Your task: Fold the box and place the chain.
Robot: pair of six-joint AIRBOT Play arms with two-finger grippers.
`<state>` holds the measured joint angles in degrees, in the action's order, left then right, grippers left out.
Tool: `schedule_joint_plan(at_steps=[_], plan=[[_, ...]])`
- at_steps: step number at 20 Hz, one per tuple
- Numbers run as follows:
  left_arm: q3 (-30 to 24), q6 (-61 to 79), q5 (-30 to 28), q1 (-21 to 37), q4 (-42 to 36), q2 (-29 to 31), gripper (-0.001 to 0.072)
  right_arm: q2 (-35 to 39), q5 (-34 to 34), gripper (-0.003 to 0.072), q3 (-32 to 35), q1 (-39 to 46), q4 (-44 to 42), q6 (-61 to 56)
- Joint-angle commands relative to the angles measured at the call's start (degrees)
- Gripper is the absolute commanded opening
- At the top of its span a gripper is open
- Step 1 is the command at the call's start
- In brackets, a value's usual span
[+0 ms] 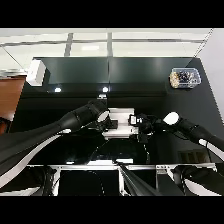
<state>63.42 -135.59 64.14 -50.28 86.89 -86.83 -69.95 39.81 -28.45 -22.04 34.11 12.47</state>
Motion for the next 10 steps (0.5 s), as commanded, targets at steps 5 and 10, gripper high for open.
schedule_joint_plan(at_steps=[5, 10], plan=[[0.0, 0.1, 0.7, 0.0, -0.9, 0.0, 0.0564, 0.0, 0.0, 0.0048, 0.0, 0.0, 0.0, 0.0], [0.0, 0.1, 0.4, 0.0, -1.1, 0.0, 0.0101, 0.0, 0.0, 0.0048, 0.0, 0.0, 0.0, 0.0]])
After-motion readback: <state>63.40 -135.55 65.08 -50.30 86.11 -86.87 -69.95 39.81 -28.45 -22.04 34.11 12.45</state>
